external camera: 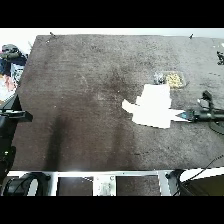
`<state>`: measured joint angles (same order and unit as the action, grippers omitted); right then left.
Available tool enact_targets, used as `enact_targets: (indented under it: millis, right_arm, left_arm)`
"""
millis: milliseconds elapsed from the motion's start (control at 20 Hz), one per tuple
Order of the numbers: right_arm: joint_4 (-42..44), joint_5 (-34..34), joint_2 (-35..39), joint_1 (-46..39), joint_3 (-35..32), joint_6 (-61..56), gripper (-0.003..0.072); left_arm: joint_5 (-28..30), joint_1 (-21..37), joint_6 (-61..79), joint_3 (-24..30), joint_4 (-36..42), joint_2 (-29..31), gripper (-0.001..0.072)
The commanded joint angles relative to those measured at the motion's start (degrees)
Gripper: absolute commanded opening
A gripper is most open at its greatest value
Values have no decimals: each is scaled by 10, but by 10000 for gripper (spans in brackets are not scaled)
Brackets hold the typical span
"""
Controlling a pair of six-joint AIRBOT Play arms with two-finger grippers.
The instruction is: Fold the box and place the chain.
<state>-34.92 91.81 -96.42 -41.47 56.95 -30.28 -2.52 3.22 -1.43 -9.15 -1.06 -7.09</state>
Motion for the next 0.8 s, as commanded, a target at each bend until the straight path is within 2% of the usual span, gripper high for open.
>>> enact_targets:
  millis: [0,100,200,250,300,400,500,750]
  right_arm:
    - [116,-25,12,136,-36,11,9]
    - [135,-93,13,230,-36,4,9]
    - [147,-200,12,311,-30,-24,9]
    - [146,-249,12,347,-16,-43,9]
    - [146,-275,12,374,1,-46,9]
    - [146,-302,12,412,42,-49,9]
    - [137,-339,12,436,76,-73,9]
    - [131,-370,-20,476,116,-81,10]
  left_arm:
    - [0,0,0,0,0,1,10]
    - [0,0,0,0,0,1,10]
    - [0,0,0,0,0,1,11]
    - [10,1,26,0,-16,1,11]
    - [43,1,78,0,-47,1,11]
    - [101,1,109,0,-57,1,11]
    - [128,1,109,0,-57,1,10]
    - [116,1,108,0,-57,1,11]
